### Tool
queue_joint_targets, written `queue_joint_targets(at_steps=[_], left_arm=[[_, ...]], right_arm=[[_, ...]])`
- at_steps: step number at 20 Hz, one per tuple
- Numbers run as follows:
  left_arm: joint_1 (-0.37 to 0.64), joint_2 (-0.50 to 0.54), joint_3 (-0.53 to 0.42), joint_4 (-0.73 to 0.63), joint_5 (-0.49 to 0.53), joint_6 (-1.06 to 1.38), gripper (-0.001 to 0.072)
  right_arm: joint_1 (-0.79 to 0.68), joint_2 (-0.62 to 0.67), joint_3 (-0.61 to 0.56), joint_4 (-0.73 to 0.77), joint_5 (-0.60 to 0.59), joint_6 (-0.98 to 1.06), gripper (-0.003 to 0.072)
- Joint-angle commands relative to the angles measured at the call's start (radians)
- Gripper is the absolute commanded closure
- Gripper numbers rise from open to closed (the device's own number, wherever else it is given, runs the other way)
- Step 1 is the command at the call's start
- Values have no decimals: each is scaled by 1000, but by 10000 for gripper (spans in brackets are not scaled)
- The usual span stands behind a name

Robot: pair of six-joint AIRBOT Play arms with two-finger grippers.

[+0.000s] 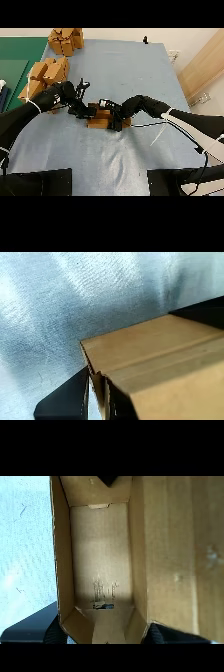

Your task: Fold the box.

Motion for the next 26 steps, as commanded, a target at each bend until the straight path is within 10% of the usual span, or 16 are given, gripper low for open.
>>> queue_joint_targets(at_steps=[1, 3, 6, 18, 21, 23, 26], left_arm=[[-32, -1, 0, 10, 45, -64, 698], [-54, -1, 0, 10, 55, -84, 695], [-77, -1, 0, 58, 52, -161, 383], [-164, -90, 56, 288, -15, -370, 383], [-186, -119, 107, 311, -23, -379, 418], [-187, -121, 120, 320, -60, -379, 702], [-188, -122, 121, 322, -138, -377, 700]], right_arm=[[1, 0, 1, -1, 0, -2, 168], [1, 0, 1, -1, 0, -2, 168], [1, 0, 1, -1, 0, -2, 168], [1, 0, 1, 0, 3, -2, 168], [1, 0, 1, -1, 2, -2, 168], [1, 0, 1, -1, 2, -2, 168], [1, 0, 1, -1, 2, -2, 168]])
